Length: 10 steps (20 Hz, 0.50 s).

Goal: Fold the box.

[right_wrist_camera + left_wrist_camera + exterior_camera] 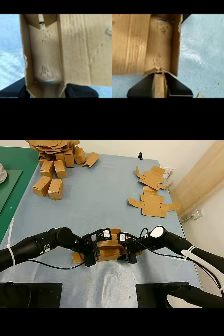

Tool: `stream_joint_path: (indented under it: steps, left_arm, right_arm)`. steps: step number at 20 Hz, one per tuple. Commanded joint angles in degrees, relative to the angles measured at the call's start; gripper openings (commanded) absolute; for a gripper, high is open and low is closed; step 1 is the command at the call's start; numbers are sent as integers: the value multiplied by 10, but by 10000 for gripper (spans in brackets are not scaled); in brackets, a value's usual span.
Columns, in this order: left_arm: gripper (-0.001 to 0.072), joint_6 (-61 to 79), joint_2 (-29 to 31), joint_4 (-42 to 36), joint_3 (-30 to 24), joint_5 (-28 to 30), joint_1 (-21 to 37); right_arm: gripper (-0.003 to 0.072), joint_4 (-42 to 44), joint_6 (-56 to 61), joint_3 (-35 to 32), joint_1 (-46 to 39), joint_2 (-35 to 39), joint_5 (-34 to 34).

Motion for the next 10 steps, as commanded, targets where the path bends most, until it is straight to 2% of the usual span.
stream_joint_path:
  steps: [1,2,10]
  left_arm:
    - [73,-2,-2,-3,1,16,-5]
    - [14,-3,-2,-3,2,16,-9]
    - [21,-3,-2,-3,2,26,-17]
  right_arm:
    - [470,0,-1,0,0,0,0]
    - [471,0,-1,0,0,0,0]
    - [470,0,-1,0,0,0,0]
